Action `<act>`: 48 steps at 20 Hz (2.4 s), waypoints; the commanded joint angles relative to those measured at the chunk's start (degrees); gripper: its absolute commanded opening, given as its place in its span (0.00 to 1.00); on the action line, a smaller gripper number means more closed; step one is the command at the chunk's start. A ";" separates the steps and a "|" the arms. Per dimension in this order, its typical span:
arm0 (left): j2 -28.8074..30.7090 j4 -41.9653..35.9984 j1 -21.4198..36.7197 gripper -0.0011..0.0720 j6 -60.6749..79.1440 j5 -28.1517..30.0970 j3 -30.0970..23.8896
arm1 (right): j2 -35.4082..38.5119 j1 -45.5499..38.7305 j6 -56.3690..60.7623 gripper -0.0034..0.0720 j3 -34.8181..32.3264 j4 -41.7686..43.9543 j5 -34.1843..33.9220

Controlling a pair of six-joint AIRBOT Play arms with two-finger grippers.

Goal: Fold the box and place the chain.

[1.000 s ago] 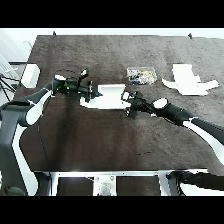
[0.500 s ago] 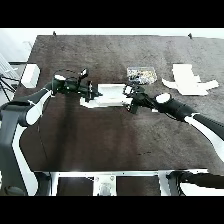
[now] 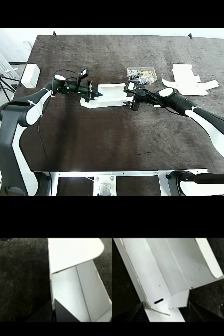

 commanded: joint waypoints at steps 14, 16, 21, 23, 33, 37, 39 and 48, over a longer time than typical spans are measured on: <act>0.04 -0.11 0.00 0.04 0.00 -0.20 -0.02 | -8.22 -5.49 -1.77 0.91 10.38 0.92 15.58; 0.04 -0.11 0.00 0.04 0.00 -0.22 -0.02 | -9.92 -5.81 -1.77 0.91 12.13 0.92 17.51; 0.04 -0.11 0.00 0.04 0.00 -0.22 -0.02 | -13.03 -5.86 -1.77 0.91 15.13 0.92 20.81; 0.04 -0.11 0.00 0.04 0.00 -0.22 -0.02 | -14.10 -5.86 -1.79 0.91 15.82 0.92 21.84; 0.04 -0.13 0.00 0.04 -0.44 -0.20 -0.02 | -17.29 -5.62 -6.71 0.91 17.73 2.49 26.69; 0.04 -0.13 0.00 0.04 -0.44 -0.20 -0.02 | -19.87 -5.64 -9.33 0.91 19.47 2.51 29.22; 0.04 -0.13 0.00 0.04 -0.44 -0.20 -0.02 | -21.53 -5.81 -9.49 0.91 21.75 3.13 30.91; 0.04 -0.13 0.00 0.04 -0.42 -0.17 -0.02 | -26.77 -7.13 -9.20 0.91 27.93 5.42 37.64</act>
